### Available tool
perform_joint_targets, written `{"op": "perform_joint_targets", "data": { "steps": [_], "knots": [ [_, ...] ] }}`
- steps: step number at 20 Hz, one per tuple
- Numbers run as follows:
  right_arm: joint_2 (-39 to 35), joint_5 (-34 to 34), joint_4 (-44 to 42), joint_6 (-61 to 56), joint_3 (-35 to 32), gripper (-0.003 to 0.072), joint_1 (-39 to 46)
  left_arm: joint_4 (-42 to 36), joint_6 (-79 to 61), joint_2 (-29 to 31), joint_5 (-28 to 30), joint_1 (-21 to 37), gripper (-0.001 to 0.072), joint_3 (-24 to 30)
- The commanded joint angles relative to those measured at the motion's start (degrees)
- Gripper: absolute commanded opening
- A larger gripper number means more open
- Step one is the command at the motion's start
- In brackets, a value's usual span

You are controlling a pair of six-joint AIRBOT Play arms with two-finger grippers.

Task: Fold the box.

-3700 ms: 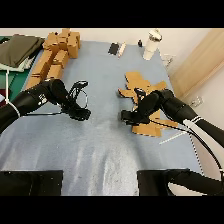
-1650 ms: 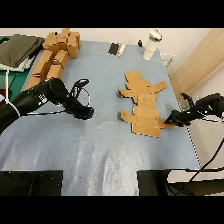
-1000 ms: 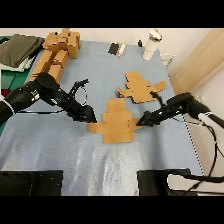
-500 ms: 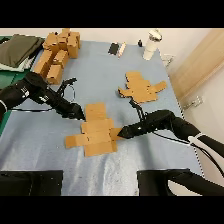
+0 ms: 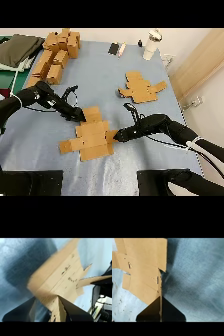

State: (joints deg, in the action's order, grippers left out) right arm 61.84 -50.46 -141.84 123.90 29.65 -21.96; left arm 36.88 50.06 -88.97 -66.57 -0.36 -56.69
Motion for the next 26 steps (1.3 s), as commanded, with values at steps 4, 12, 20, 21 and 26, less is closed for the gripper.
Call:
{"op": "perform_joint_targets", "data": {
  "steps": [4, 12, 20, 21, 26],
  "knots": [
    [-0.1, 0.0, 1.0, -1.0, 0.0, 0.0002, -0.3, -8.3, -10.8, -3.5, -7.4, 0.9, 0.0406, -1.2],
    [0.0, 0.0, 2.4, -1.9, 0.0, 0.0002, -0.3, -8.9, -14.8, -3.9, -11.5, 1.7, 0.0013, -1.3],
    [0.0, 0.9, 2.6, -1.9, 0.0, 0.0113, -0.3, -8.7, -18.0, -4.1, -14.5, 1.0, 0.0012, -1.3],
    [0.0, 1.7, 2.7, -2.0, 0.0, 0.0366, -0.2, -9.1, -19.1, -4.0, -14.5, 1.0, 0.0011, -1.4],
    [-0.2, -1.2, 13.6, -9.2, 8.6, 0.0504, 8.3, -17.4, -27.3, -1.2, -8.9, -1.3, 0.0010, -1.8]
  ]
}}
